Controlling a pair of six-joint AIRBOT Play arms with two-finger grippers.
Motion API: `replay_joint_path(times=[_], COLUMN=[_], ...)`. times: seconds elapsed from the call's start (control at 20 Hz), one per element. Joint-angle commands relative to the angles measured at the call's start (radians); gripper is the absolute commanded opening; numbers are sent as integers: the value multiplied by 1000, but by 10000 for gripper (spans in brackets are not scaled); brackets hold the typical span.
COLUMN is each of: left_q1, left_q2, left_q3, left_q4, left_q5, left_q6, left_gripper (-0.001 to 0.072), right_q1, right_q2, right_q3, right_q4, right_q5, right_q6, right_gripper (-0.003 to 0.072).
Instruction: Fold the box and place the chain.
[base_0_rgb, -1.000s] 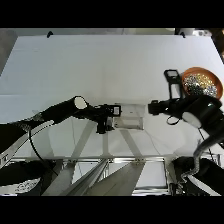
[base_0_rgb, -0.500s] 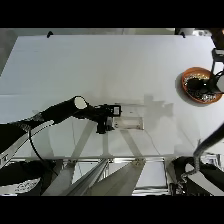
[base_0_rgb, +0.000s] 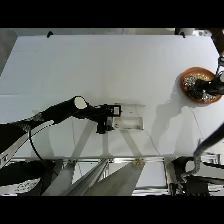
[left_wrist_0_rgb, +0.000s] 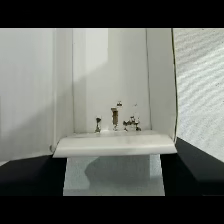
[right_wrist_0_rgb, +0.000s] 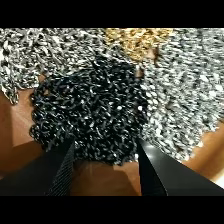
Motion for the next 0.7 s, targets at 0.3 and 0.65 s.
replay_joint_path(times=[0.3,0.65], left_q1=[0,-1], left_q2=[0,0], left_q3=[0,0], left_q4=[0,0], left_q5=[0,0], left_q6=[0,0], left_gripper=[252,252], right_q1=[-9,-9], right_q2=[-98,-101], right_q3=[18,18], right_q4=[130,149], right_q5=[-61,-28], right_q6=[-37,-63], right_gripper=[349,149])
